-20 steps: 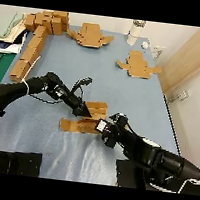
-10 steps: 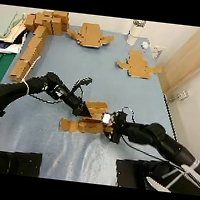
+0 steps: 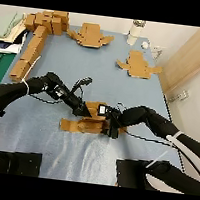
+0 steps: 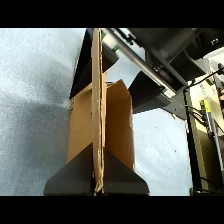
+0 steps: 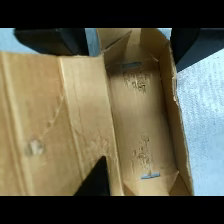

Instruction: Fold the box.

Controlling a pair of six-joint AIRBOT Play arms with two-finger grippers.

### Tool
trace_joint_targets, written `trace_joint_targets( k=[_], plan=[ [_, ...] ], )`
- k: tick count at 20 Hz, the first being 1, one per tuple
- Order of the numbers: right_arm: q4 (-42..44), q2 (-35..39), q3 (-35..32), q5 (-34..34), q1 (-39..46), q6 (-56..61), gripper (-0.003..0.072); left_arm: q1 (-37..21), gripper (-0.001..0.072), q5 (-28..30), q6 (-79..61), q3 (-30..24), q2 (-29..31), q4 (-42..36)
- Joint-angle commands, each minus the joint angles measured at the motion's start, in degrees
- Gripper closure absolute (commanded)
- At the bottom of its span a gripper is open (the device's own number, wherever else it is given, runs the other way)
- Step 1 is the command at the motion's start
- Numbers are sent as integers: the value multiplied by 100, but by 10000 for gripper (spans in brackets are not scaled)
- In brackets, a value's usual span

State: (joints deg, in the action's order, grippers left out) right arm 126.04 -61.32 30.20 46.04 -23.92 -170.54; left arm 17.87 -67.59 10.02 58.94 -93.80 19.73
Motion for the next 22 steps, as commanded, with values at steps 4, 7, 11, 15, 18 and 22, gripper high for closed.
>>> trace_joint_targets(
  k=[4, 7, 11, 15, 18, 22],
  plan=[
    [-22, -72, 81, 107, 28, -153, -29, -2, 696, 2, 0, 0, -2, 2],
    [-24, -42, 81, 109, 26, -153, -27, -2, 696, 2, 0, 0, -2, 2],
    [-26, -59, 79, 96, 26, -157, -14, -2, 696, 0, 0, 0, -2, 2],
    [-28, -157, 63, 120, 26, -157, -14, -2, 696, 0, 0, 0, -2, 2],
    [-149, -157, 63, 122, 26, -157, -14, -2, 696, 0, 0, 0, -2, 2],
    [-245, -157, 61, 138, 26, -157, 3, -2, 696, 0, 0, 0, -2, 2]
  ],
)
